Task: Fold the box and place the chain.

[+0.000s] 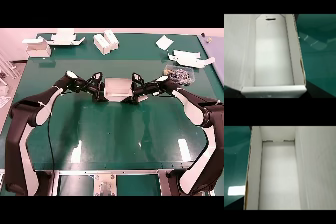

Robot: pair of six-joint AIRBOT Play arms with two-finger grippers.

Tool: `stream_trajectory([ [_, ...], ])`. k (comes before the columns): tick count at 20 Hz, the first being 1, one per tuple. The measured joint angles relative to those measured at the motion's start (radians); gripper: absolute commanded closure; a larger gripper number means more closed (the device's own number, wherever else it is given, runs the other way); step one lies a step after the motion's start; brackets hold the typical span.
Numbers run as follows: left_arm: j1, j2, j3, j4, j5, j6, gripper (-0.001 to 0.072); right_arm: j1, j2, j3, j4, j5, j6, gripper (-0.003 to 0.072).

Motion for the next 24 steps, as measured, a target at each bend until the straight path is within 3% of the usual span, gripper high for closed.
stream_trajectory([
  [15, 0.000, 0.000, 0.000, 0.002, 0.001, -0.001, 0.0305, 0.002, 0.000, 0.000, 0.001, 0.000, 0.000, 0.0085],
  [16, 0.000, 0.000, 0.000, 0.002, 0.001, -0.001, 0.0305, 0.003, 0.000, 0.000, 0.001, 0.000, 0.000, -0.0012],
  [17, 0.000, 0.000, 0.000, 0.004, -0.001, 0.000, 0.0305, 0.004, 0.000, 0.000, 0.002, -0.003, -0.001, -0.0034],
  [24, 0.000, 0.000, 0.000, 0.004, 0.003, 0.000, 0.0305, -0.022, 0.007, 0.011, 0.004, 0.057, -0.011, -0.0034],
])
